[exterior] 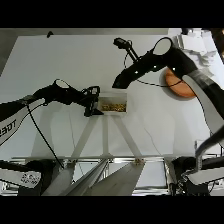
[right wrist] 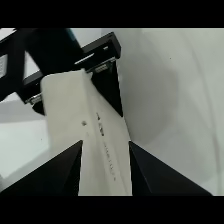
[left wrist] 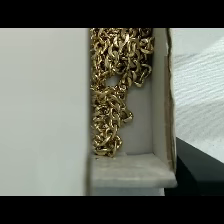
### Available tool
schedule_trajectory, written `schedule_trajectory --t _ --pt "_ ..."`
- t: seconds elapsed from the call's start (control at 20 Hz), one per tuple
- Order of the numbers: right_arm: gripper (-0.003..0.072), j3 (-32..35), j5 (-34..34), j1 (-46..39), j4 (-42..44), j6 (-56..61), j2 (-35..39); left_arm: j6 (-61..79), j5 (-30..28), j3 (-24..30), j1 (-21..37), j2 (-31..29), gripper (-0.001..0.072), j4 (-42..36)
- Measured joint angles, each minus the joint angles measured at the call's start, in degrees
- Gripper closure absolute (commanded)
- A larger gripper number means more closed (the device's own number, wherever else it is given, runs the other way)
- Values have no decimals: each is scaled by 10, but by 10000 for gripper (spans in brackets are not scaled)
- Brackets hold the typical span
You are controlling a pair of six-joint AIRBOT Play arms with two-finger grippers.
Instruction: Fold the box and place the chain.
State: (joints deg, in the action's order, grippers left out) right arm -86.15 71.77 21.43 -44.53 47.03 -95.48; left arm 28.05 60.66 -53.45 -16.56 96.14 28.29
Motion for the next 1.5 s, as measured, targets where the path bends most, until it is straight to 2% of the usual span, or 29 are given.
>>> schedule_trajectory --t 0.15,0.35,0.65,0.8,1.05,1.2,1.3,1.4,1.5 --pt "358 -3 43 -1 42 -25 -43 0 0 0 0 0 392 0" --pt "358 -5 81 -2 73 -77 -64 0 0 0 0 0 392 0" --pt "358 -2 93 10 43 -132 -67 0 0 0 0 0 392 0" --pt "360 28 49 26 10 -176 -40 -2 0 0 0 0 392 0" --pt "384 142 -115 49 -15 -240 50 -1 -1 0 0 0 392 0" --pt "399 195 -165 56 -22 -256 80 0 0 0 0 0 392 0" --pt "385 215 -175 61 -22 -259 89 0 0 0 0 0 392 0" --pt "264 225 -180 64 -20 -261 93 0 0 0 0 0 392 0" --pt "249 230 -179 67 -19 -263 96 0 0 0 0 0 392 0"
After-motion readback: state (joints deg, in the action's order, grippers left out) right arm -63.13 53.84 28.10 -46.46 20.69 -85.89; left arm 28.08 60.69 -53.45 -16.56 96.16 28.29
